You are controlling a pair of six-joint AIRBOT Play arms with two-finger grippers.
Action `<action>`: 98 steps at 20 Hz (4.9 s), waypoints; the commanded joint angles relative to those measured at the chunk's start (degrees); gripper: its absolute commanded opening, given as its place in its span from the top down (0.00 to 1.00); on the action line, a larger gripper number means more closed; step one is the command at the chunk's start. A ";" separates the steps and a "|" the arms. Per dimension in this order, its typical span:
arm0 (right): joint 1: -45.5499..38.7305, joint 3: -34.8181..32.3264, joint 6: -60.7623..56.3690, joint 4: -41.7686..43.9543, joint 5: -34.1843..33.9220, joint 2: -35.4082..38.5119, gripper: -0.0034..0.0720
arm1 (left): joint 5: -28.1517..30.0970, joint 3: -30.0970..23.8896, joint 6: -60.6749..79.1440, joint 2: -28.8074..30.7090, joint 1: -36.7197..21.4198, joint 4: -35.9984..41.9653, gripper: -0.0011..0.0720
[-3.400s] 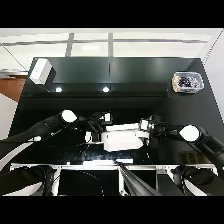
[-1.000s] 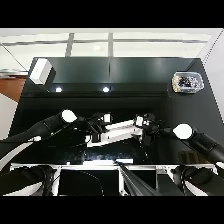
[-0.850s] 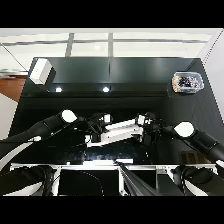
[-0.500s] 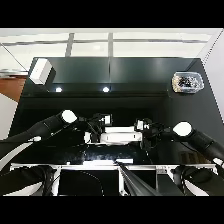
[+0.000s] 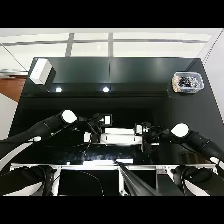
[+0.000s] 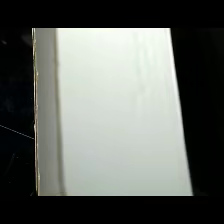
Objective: Fold the box and place the chain.
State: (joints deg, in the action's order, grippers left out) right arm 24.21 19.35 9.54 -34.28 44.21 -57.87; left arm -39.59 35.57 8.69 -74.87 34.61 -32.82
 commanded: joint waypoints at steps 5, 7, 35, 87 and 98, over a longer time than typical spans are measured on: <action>2.82 -0.22 0.22 -1.64 -3.15 -2.19 0.23 | 0.15 0.04 -0.07 0.02 -0.04 0.04 0.94; 2.89 -0.22 -0.11 -1.84 -3.39 -2.25 0.23 | 0.15 0.04 -0.09 0.02 -0.04 0.04 0.94; 2.89 -0.26 0.50 -5.18 -2.99 -2.60 0.24 | -12.52 0.07 -41.79 18.97 -0.15 -31.41 0.12; 2.86 -0.28 1.29 -3.21 -6.34 -2.60 0.53 | -6.40 -9.99 -48.43 22.29 0.81 -29.55 0.03; 2.86 -0.28 1.29 -3.21 -6.32 -2.60 0.53 | 4.92 -10.51 -22.43 18.62 0.83 -21.24 0.04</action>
State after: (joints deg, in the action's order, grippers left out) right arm 27.09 19.09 10.87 -37.52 37.87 -60.42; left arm -36.25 24.93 -19.53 -55.11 35.44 -57.06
